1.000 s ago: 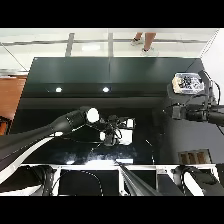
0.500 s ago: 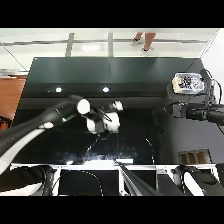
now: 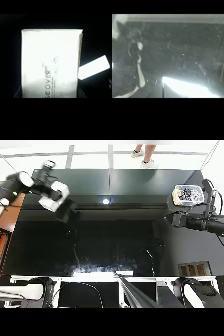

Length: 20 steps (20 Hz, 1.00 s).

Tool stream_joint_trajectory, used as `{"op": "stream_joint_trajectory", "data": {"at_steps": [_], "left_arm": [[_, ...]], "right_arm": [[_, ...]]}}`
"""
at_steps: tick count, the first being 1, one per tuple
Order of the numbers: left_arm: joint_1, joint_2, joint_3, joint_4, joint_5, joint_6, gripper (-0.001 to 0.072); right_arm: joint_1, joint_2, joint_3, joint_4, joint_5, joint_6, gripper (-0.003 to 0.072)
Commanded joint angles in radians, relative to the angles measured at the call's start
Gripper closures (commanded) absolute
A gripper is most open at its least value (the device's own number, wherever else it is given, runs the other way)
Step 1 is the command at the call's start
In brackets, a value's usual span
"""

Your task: Fold the box and place the chain.

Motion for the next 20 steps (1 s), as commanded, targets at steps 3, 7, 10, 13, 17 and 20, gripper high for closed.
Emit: {"op": "stream_joint_trajectory", "data": {"at_steps": [3, 7, 10, 13, 17, 20], "left_arm": [[0.195, -0.269, 0.35, 0.021, -0.007, -0.092, 0.0335], [0.19, -0.427, 0.536, -0.02, 0.026, -0.118, 0.0335], [0.164, -0.47, 0.581, 0.018, 0.041, -0.12, 0.0029], [0.153, -0.469, 0.669, 0.094, -0.086, -0.193, 0.0002], [0.154, -0.402, 0.801, 0.122, -0.377, -0.266, 0.0051], [0.154, -0.278, 0.695, 0.068, -0.62, -0.362, 0.052]], "right_arm": [[0.0, -0.018, -0.002, 0.001, -0.008, 0.001, 0.0676], [0.0, -0.019, -0.003, 0.0, -0.009, 0.026, 0.0676], [0.004, -0.019, -0.005, -0.002, -0.002, 0.051, 0.0676], [0.035, -0.019, -0.005, -0.002, 0.004, 0.053, 0.0676], [0.092, -0.019, -0.005, -0.002, 0.001, 0.052, 0.0675], [0.096, -0.019, -0.005, -0.017, -0.017, 0.052, 0.0675]]}}
